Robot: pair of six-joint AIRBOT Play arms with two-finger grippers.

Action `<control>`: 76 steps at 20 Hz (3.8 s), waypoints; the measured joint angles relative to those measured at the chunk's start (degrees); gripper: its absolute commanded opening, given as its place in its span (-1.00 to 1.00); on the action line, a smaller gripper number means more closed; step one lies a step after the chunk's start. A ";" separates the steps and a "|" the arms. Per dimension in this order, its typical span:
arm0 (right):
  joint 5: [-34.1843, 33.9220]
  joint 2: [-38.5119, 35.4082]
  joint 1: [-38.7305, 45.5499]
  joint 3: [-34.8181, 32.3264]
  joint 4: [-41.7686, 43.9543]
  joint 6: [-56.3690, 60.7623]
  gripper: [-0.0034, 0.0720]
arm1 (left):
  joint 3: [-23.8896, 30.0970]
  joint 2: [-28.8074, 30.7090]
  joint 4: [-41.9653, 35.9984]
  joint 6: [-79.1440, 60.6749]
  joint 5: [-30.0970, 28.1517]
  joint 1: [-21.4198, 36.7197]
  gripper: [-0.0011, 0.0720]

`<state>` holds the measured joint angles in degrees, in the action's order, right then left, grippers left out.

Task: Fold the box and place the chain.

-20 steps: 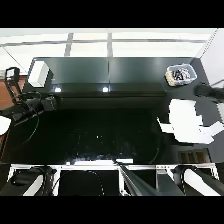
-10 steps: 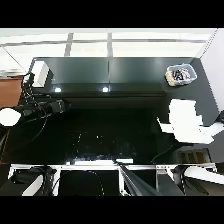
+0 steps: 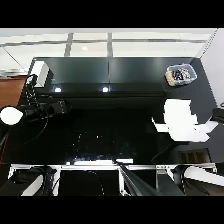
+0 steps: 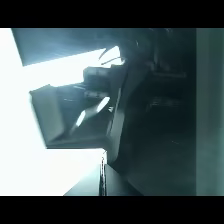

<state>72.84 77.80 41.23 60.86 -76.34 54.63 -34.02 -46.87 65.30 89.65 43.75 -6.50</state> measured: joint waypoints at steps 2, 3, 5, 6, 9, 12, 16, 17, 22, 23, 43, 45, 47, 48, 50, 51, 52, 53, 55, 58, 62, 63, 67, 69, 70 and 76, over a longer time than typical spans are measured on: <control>-0.98 -4.50 -2.60 -1.29 3.34 0.59 -0.86 | 0.00 -0.02 -0.02 0.00 0.00 0.00 0.94; -1.84 -7.32 -4.20 -2.51 6.01 0.90 -0.86 | 0.00 -0.07 -0.02 0.00 0.00 0.00 0.95; -4.07 -13.38 -7.80 -6.27 11.41 1.14 -0.86 | 0.00 -0.07 -0.04 0.00 -0.20 0.00 0.94; -5.57 -16.48 -9.86 -8.72 14.05 1.31 -0.86 | 0.00 -0.07 -0.04 0.00 -0.61 0.02 0.94; -11.74 -26.10 -17.25 -17.90 23.58 1.53 -0.86 | 0.00 -0.07 -1.05 0.11 -1.20 0.04 0.94; -19.80 -31.76 -25.38 -26.49 33.55 1.77 -0.86 | -0.02 -0.90 -5.62 -1.77 -1.36 0.02 0.95; -33.53 -34.42 -38.84 -36.02 45.62 1.77 -0.86 | -0.76 -5.46 -18.49 -13.27 -0.68 0.02 0.95; -36.72 -34.69 -42.47 -37.73 47.56 1.79 -0.86 | -1.62 -7.39 -21.00 -15.74 0.35 0.02 0.94; -46.07 -35.15 -54.95 -41.66 51.56 2.45 -0.86 | -10.51 -21.46 -27.89 -23.41 8.94 -0.44 0.94; -46.84 -35.15 -56.11 -41.97 51.80 2.54 -0.86 | -12.48 -24.68 -28.65 -24.74 10.97 -0.61 0.94; -48.30 -35.21 -59.30 -42.73 52.41 3.89 -0.86 | -31.32 -52.81 -32.04 -57.70 39.04 -6.84 -0.38; -48.09 -35.21 -59.30 -42.73 52.37 3.89 -0.85 | -33.20 -53.20 -29.57 -58.03 40.26 -7.30 -0.77; -47.74 -35.21 -59.30 -42.73 52.24 3.91 -0.07 | -34.97 -53.42 -27.93 -58.25 41.29 -7.58 -0.90; -47.63 -35.21 -59.28 -42.73 52.24 3.91 0.76 | -35.87 -53.46 -27.30 -58.21 41.77 -7.67 -0.90; -46.77 -35.23 -58.71 -42.32 52.11 3.78 0.91 | -37.46 -53.55 -26.49 -57.70 42.58 -7.76 -0.90; -45.72 -35.26 -57.88 -41.64 51.93 3.45 0.91 | -38.14 -53.42 -26.36 -56.94 43.19 -7.76 -0.90; -44.33 -35.26 -56.72 -40.59 51.10 2.84 0.91 | -38.69 -53.09 -26.14 -56.19 44.26 -7.82 -0.90; -41.97 -35.26 -55.15 -38.97 49.62 2.25 0.91 | -39.04 -52.59 -26.03 -55.23 44.54 -7.87 -0.91; -36.44 -35.26 -51.67 -35.15 44.46 1.40 0.91 | -38.53 -50.29 -25.68 -54.01 45.86 -8.20 -0.90; -29.53 -35.26 -47.04 -29.81 34.18 0.83 0.91 | -31.43 -42.84 -27.30 -56.94 42.73 -9.46 -0.90; -26.56 -35.26 -43.85 -26.75 26.97 0.55 0.91 | -17.77 -32.28 -30.86 -72.02 28.17 -12.59 -0.89; -26.18 -35.21 -43.67 -26.53 26.93 0.48 0.91 | -15.87 -31.10 -31.12 -76.26 25.29 -13.35 -0.89; -24.59 -34.75 -46.14 -26.77 26.71 -5.22 0.91 | -13.53 -31.12 -29.73 -86.55 17.03 -16.39 -0.89; -23.74 -34.14 -48.46 -27.32 25.99 -10.64 0.91 | -14.51 -33.07 -28.13 -88.59 14.40 -17.38 -0.89; -23.47 -33.62 -49.68 -27.69 25.83 -13.35 0.98 | -15.28 -34.38 -27.34 -89.29 13.51 -17.68 -0.89; -21.92 -27.58 -55.87 -28.96 25.29 -28.33 0.98 | -19.87 -40.46 -25.66 -90.53 12.76 -18.34 -0.89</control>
<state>50.92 50.22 -14.63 31.90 -51.05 26.30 -53.89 -87.33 39.64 -0.89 56.51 -24.84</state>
